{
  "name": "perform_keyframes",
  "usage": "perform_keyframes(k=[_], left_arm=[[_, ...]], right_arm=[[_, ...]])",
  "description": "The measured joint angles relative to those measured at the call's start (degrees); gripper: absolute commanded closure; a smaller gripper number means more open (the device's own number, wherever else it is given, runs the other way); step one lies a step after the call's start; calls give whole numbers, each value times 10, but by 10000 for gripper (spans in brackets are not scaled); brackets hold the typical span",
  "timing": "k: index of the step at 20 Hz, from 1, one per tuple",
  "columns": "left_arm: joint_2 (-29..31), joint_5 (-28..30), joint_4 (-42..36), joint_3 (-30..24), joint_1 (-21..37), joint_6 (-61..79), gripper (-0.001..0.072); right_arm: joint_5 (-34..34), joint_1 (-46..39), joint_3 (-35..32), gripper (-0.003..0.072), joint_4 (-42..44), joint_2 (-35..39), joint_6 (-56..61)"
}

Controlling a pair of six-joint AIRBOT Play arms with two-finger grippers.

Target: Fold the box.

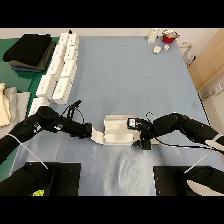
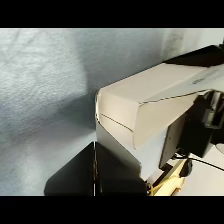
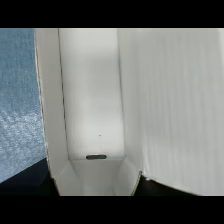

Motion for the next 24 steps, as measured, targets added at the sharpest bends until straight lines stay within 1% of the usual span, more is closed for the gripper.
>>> perform_keyframes(k=[1, 2, 3, 4, 9, 15, 17, 19, 21, 24], left_arm=[[0, -5, -3, 3, 0, 1, 682], [0, -7, -6, 6, -1, 2, 419], [0, -9, -9, 8, -2, 2, 282], [0, -11, -16, 9, -2, 2, 308], [0, -24, -33, 12, -3, 5, 308], [0, -24, -38, 14, -3, 5, 307], [0, -19, -31, 21, -15, -3, 307], [0, -5, -8, 36, -49, -34, 308], [-1, 13, 28, 55, -98, -84, 307], [0, 41, 119, 94, -175, -207, 308]], right_arm=[[0, 0, 0, 171, 0, 0, 0], [0, 0, 0, 171, 0, 0, 0], [0, 0, 0, 171, 0, 0, 0], [0, 0, 0, 170, 0, 0, 0], [0, 0, 0, 171, 0, 0, 0], [0, 0, 0, 171, 0, 0, 0], [0, 0, 0, 171, 0, 0, 0], [0, 0, 0, 171, 0, 0, 0], [0, 0, 0, 170, 0, 0, 0], [0, 0, 0, 170, 0, 0, 0]])
